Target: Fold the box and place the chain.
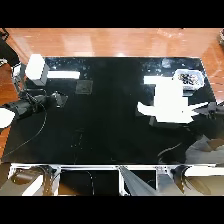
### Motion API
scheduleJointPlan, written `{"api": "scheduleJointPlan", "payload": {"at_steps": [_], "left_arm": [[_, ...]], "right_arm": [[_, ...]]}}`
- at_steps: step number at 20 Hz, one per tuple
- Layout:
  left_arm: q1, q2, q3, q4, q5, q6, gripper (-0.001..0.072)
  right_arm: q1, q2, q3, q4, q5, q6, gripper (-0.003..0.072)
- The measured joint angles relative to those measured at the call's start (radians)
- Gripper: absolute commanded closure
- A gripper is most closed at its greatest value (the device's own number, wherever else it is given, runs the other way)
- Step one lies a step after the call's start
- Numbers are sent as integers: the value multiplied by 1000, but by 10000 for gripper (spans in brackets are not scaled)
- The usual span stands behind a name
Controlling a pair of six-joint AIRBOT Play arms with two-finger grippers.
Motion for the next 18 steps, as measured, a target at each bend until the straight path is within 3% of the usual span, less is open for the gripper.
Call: {"api": "scheduleJointPlan", "payload": {"at_steps": [5, 8, 10, 14, 18], "left_arm": [[0, 0, 0, 0, 10, 0, 70], [-2, -3, 0, -8, 9, 10, 70], [-3, -17, 0, -47, 5, 32, 70], [-3, -100, 0, -182, -46, 126, 70], [29, -222, 0, -269, -113, 206, 69]], "right_arm": [[142, 158, -67, 26, -4, 106, 659], [285, 308, -185, 61, 82, 219, 660], [426, 431, -286, 93, 193, 310, 659], [807, 668, -467, 134, 532, 563, 659], [1173, 769, -570, 81, 859, 685, 658]]}}
